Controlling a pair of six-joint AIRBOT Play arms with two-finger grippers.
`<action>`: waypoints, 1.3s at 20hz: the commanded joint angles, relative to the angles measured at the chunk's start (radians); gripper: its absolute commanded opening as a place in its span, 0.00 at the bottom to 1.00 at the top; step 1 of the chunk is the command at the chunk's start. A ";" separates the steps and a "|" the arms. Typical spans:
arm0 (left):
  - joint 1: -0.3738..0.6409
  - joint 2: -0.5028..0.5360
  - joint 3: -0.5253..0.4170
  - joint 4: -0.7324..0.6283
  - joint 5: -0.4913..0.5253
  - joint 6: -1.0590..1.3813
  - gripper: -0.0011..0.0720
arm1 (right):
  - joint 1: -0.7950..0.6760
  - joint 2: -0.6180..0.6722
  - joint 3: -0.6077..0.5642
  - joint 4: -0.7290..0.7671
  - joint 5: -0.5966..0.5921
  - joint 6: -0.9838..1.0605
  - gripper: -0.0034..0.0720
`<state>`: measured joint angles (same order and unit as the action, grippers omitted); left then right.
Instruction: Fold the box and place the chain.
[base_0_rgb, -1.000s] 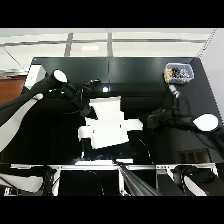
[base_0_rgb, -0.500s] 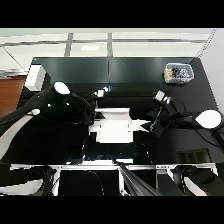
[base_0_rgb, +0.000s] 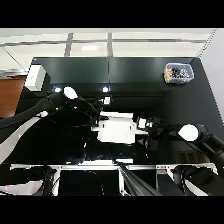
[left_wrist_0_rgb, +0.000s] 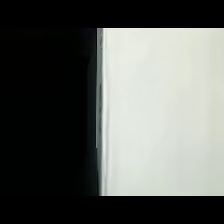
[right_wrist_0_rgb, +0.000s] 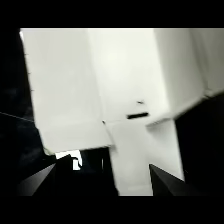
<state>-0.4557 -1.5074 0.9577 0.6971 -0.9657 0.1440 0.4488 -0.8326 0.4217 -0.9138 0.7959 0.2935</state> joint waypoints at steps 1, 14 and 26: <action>-0.002 -0.001 0.000 0.001 -0.003 0.005 0.05 | 0.066 -0.055 -0.017 0.038 -0.015 -0.114 0.99; -0.003 -0.001 0.000 0.001 -0.017 -0.007 0.05 | 0.177 -0.148 0.027 0.143 -0.219 -0.121 0.98; -0.003 -0.001 0.000 0.001 -0.037 -0.021 0.05 | -0.026 -0.142 0.083 0.209 -0.168 -0.233 0.98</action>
<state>-0.4576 -1.5082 0.9577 0.6964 -0.9874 0.1215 0.4538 -0.9745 0.5022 -0.7635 0.6205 0.1230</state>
